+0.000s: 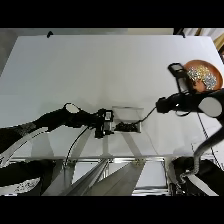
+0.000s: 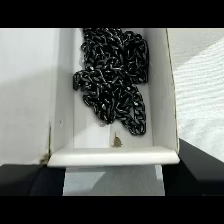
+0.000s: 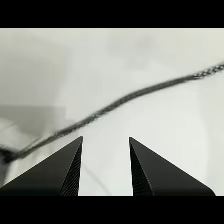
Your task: Fold the box and place the chain.
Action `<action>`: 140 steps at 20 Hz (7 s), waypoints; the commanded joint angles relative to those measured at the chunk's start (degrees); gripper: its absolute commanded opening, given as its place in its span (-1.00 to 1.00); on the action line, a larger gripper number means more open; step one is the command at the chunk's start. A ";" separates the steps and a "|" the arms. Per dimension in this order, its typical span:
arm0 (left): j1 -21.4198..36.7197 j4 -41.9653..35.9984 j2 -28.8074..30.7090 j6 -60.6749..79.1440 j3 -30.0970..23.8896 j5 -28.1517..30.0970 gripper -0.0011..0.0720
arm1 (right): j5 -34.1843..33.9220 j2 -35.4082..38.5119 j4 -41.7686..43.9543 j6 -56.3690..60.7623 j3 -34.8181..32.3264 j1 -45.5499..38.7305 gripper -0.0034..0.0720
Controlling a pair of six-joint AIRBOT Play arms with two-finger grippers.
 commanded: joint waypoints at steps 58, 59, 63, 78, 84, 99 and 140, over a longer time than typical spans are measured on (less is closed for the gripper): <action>0.02 0.00 0.07 0.02 0.02 0.02 -0.22 | 2.78 20.22 8.48 0.11 2.10 20.37 -0.88; 0.02 0.02 0.04 0.02 0.02 0.02 -0.22 | 2.43 20.50 9.18 0.13 2.10 21.40 -0.87; 0.02 0.00 0.07 0.02 0.02 0.02 -0.22 | -4.39 19.80 12.09 0.11 2.10 26.86 -0.87; 0.02 0.00 0.04 0.02 0.00 0.02 -0.22 | -9.09 -16.50 10.03 -0.13 1.88 29.83 -0.87; 0.02 0.02 0.04 0.02 0.00 0.02 -0.22 | -9.03 -19.80 10.08 -0.13 1.90 29.79 -0.44; 0.02 0.02 0.04 0.02 0.02 0.02 -0.22 | -1.11 -1.18 -0.46 -0.07 1.90 -5.84 -0.38; 0.02 0.00 0.04 0.02 0.02 0.02 -0.22 | -11.98 -25.44 2.67 -3.39 2.36 -5.27 -0.46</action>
